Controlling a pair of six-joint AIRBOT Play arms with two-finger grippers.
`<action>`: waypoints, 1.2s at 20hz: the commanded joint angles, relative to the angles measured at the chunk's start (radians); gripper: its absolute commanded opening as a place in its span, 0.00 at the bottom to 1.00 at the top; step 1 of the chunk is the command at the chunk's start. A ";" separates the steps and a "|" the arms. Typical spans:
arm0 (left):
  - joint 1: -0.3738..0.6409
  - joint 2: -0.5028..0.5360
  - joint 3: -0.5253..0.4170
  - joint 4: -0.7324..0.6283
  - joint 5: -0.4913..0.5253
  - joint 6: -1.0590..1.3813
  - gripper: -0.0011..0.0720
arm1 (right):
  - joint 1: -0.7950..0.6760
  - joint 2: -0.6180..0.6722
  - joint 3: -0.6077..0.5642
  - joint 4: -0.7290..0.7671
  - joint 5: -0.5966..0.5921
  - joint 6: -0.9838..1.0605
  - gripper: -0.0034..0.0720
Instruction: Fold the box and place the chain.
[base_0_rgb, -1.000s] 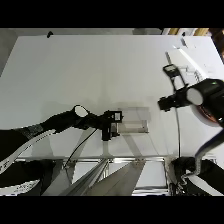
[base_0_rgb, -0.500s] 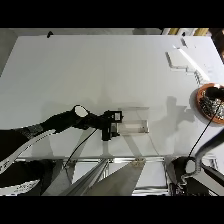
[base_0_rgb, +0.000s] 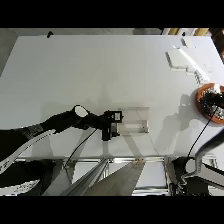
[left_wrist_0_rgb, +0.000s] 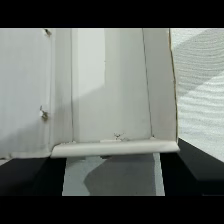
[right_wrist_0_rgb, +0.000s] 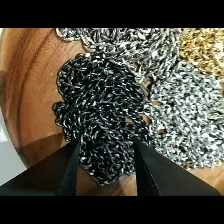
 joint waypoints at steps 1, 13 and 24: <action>0.001 0.001 0.000 0.000 0.000 0.000 0.24 | -0.003 -0.045 0.001 0.048 -0.003 -0.042 0.46; 0.001 0.000 0.000 0.000 0.000 0.000 0.24 | -0.001 -0.080 0.001 0.101 0.015 -0.092 0.06; 0.001 0.000 0.000 0.000 0.000 0.000 0.24 | 0.219 0.256 0.001 0.182 0.158 -0.118 0.06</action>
